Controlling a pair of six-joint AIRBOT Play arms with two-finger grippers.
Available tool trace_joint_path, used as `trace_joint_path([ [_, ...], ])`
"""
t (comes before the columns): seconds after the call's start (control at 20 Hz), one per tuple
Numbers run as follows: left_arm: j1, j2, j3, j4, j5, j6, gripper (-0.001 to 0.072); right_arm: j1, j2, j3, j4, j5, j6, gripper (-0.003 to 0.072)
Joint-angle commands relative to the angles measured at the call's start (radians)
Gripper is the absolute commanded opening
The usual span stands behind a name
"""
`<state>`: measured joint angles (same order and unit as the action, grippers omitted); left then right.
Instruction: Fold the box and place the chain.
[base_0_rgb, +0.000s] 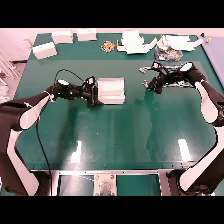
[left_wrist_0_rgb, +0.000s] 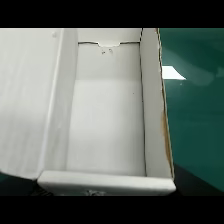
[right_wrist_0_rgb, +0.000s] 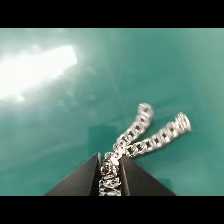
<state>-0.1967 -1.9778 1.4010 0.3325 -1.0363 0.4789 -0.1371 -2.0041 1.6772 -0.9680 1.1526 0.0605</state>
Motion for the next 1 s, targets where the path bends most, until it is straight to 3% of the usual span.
trace_joint_path([
  [0.0,0.000,0.001,0.000,0.000,0.000,0.000,0.0513,0.012,0.060,0.003,0.070,0.024,0.047,0.0004],
  [0.4,0.000,0.001,0.000,0.000,0.000,0.000,0.0513,0.031,0.193,0.003,0.061,0.073,0.160,0.0004],
  [0.6,0.000,0.001,0.000,0.000,0.000,0.000,0.0513,0.027,0.193,-0.027,0.004,0.066,0.160,0.0004],
  [0.8,0.000,0.001,0.000,0.000,0.000,0.000,0.0513,0.027,0.141,-0.074,-0.020,-0.031,0.141,0.0008],
  [0.85,0.000,0.001,0.000,0.000,0.000,0.000,0.0513,0.027,0.124,-0.074,-0.017,-0.065,0.138,0.0116],
  [0.95,0.000,0.001,0.000,0.000,0.000,0.000,0.0513,0.029,0.102,-0.074,-0.016,-0.124,0.138,0.0509],
])
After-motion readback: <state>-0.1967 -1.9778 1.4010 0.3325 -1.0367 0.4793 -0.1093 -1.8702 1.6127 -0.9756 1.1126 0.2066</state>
